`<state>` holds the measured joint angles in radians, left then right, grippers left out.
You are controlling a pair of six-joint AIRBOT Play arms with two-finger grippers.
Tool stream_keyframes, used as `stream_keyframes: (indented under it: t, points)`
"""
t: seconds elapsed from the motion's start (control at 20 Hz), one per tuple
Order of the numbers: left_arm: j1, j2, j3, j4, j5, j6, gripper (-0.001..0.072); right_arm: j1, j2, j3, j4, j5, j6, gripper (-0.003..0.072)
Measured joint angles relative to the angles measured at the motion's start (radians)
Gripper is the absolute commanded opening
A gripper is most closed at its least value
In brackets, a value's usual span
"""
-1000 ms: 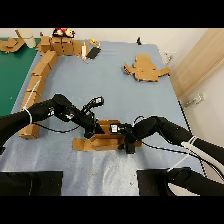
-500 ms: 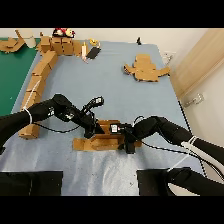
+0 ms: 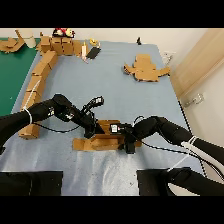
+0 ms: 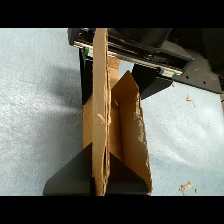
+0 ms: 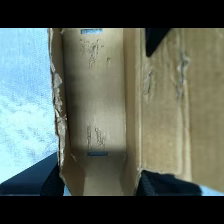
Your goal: Fold the box.
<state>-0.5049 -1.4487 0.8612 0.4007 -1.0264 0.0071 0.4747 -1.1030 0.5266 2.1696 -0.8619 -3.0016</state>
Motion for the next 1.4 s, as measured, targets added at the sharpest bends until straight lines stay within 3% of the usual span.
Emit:
stream_keyframes:
  t: [0.3, 0.35, 0.4, 0.6, 0.65, 0.7, 0.9, 1.0, 1.05, 1.1, 1.15, 1.2, 1.4]
  points:
    - [0.006, 0.0, 0.0, -0.001, 0.004, -0.114, 0.0014, 0.0, 0.0, 0.0, 0.0, 0.0, 0.0, 0.0458]
    - [0.008, 0.0, 0.0, 0.0, 0.003, -0.132, 0.0134, 0.0, 0.0, 0.0, 0.0, 0.0, 0.0, 0.0458]
    - [0.01, 0.0, 0.0, 0.003, 0.004, -0.148, 0.0382, 0.0, 0.0, 0.0, 0.0, 0.0, 0.0, 0.0458]
    - [0.013, 0.0, 0.005, 0.01, 0.002, -0.191, 0.0401, 0.0, 0.0, 0.0, 0.0, 0.0, 0.0, 0.0457]
    - [0.013, 0.002, 0.005, 0.011, 0.001, -0.197, 0.0508, 0.0, 0.0, 0.0, 0.0, 0.0, 0.0, 0.0458]
    - [0.013, 0.006, 0.006, 0.014, 0.0, -0.209, 0.0699, 0.0, 0.0, 0.0, 0.0, 0.0, 0.0, 0.0458]
    - [0.019, 0.056, 0.01, 0.074, 0.0, -0.309, 0.0711, 0.0, 0.0, 0.0, 0.0, 0.0, 0.0, 0.0458]
    - [0.032, 0.104, 0.011, 0.149, 0.0, -0.394, 0.0708, 0.0, 0.0, 0.0, 0.0, 0.0, 0.0, 0.0458]
    - [0.041, 0.132, 0.011, 0.196, -0.004, -0.451, 0.0655, 0.0, 0.0, 0.0, 0.0, 0.0, 0.0, 0.0458]
    - [0.048, 0.158, 0.011, 0.236, -0.014, -0.509, 0.0444, 0.0, 0.0, 0.0, 0.0, 0.0, 0.0, 0.0458]
    - [0.055, 0.184, 0.012, 0.274, -0.031, -0.576, 0.0114, 0.0, 0.0, 0.0, 0.0, -0.002, 0.0, 0.0458]
    - [0.06, 0.204, 0.012, 0.301, -0.056, -0.638, 0.001, 0.0, 0.0, 0.0, 0.0, -0.003, 0.0, 0.0458]
    - [0.031, 0.248, 0.006, 0.335, -0.207, -0.881, 0.001, 0.0, 0.0, 0.0, 0.0, -0.01, 0.0, 0.0458]
